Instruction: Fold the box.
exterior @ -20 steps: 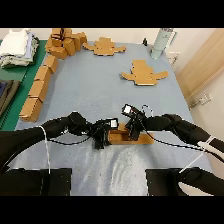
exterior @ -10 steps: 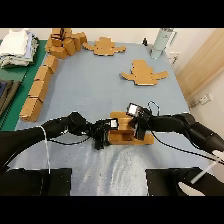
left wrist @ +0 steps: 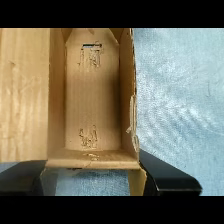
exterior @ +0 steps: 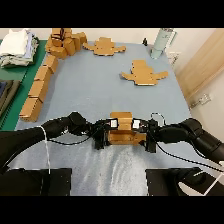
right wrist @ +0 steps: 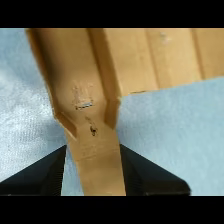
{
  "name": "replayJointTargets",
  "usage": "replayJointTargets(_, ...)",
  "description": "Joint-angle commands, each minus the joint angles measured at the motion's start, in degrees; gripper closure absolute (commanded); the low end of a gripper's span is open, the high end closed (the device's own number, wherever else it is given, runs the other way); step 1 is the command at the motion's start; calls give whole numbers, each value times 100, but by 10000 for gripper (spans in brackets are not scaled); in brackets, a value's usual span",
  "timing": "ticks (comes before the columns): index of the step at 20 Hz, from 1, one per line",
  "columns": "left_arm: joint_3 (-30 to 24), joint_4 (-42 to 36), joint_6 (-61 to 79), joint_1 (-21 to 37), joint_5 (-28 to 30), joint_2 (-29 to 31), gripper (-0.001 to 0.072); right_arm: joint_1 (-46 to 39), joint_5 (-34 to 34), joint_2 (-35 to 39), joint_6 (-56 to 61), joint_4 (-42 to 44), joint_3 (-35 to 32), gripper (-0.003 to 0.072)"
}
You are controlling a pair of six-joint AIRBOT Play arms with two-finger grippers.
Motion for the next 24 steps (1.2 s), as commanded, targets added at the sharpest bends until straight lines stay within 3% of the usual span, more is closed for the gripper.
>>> replayJointTargets(1, 4, 0, 2, 7, -7, -2, 220, 2, 590, -221, -691, 234, -140, 166)
replayJointTargets(5, 4, 2, 2, 4, -7, -2, 220, 2, 1064, -549, -1445, 1132, -140, 177)
replayJointTargets(6, 4, 2, 2, 7, -7, -2, 220, 2, 1062, -568, -1558, 1366, -140, 233)
replayJointTargets(7, 4, 2, 2, 4, -7, -2, 220, 4, 1019, -570, -1572, 1464, -133, 375)
replayJointTargets(8, 4, 2, 2, 7, -7, -2, 220, 4, 975, -570, -1567, 1475, -127, 461)
replayJointTargets(10, 4, 0, 2, 4, -7, -2, 220, 4, 970, -570, -1567, 1473, -127, 472)
replayJointTargets(12, 4, 0, 4, 7, -7, -2, 220, 4, 970, -570, -1567, 1475, -127, 567)
replayJointTargets(24, 4, 0, 2, 4, -7, -2, 220, 199, 1241, -732, -1714, 1705, -129, 563)
